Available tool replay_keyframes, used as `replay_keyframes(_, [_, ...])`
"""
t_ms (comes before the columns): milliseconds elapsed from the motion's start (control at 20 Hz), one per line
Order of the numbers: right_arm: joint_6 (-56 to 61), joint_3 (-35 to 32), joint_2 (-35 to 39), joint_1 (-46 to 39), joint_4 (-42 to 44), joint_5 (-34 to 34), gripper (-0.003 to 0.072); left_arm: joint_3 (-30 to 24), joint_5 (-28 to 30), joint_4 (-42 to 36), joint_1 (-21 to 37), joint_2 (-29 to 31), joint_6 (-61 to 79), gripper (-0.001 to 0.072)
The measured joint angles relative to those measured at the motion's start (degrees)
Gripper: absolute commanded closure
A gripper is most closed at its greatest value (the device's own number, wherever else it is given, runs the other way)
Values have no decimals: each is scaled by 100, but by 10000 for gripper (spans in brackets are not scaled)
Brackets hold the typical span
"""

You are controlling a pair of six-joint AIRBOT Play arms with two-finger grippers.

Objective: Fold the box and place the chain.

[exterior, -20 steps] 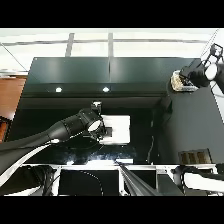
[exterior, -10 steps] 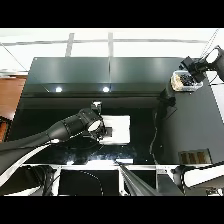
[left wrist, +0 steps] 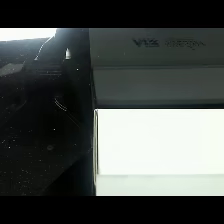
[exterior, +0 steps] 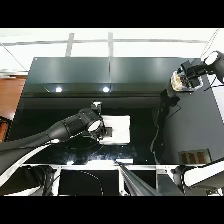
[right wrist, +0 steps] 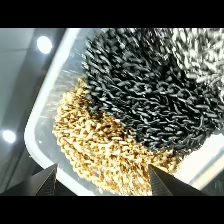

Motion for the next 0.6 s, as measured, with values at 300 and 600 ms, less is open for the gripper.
replay_keyframes(300, [33,9,-223,-4,162,-50,123,0,4,2,-2,0,0,680])
replay_keyframes(600, [-551,0,-326,-17,645,-46,673,0,13,2,0,0,0,680])
